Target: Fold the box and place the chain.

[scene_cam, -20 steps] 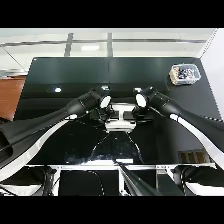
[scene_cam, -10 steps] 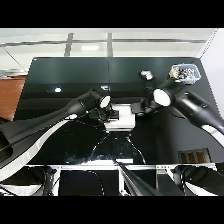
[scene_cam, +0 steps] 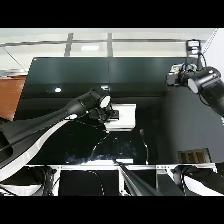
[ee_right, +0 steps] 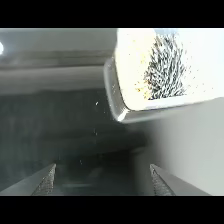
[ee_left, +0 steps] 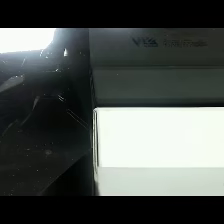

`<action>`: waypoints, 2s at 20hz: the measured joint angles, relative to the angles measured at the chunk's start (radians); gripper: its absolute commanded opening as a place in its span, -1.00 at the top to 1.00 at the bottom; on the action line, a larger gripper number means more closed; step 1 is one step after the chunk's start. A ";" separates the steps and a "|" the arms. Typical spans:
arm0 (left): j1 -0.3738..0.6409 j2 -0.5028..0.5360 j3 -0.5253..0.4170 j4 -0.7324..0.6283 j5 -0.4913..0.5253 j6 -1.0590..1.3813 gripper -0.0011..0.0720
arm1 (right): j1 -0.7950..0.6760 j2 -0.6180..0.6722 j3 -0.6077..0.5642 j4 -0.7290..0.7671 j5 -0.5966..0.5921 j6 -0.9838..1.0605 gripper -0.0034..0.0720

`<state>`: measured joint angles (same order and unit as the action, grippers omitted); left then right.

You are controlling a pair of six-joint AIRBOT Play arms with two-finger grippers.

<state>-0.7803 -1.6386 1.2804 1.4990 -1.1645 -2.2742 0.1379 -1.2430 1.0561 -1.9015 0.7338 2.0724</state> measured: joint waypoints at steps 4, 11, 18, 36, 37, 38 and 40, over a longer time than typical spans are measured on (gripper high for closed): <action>0.000 0.000 0.000 0.000 0.000 0.000 0.90 | -0.159 -0.202 0.205 0.251 -0.019 0.021 -0.95; 0.000 0.000 0.000 0.000 0.000 0.000 0.90 | -0.312 -0.563 0.665 0.522 0.286 0.196 -0.66; 0.000 0.000 0.000 0.000 0.001 0.000 0.90 | -0.356 -0.669 0.741 0.643 0.315 0.281 -0.49; 0.000 0.000 0.000 0.000 0.003 0.000 0.90 | -0.374 -0.737 0.750 0.707 0.259 0.147 0.87; 0.000 0.000 0.000 0.000 0.003 0.000 0.90 | -0.381 -0.723 0.752 0.717 0.256 0.094 0.87; 0.000 0.000 0.000 0.000 0.003 0.000 0.90 | -0.386 -0.707 0.752 0.721 0.257 0.039 0.87; 0.000 0.000 0.000 0.000 0.003 0.000 0.90 | -0.397 -0.652 0.752 0.732 0.266 -0.089 0.87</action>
<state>-0.7803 -1.6386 1.2804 1.4990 -1.1610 -2.2738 -0.2588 -1.8954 1.8076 -1.1694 0.9993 1.9839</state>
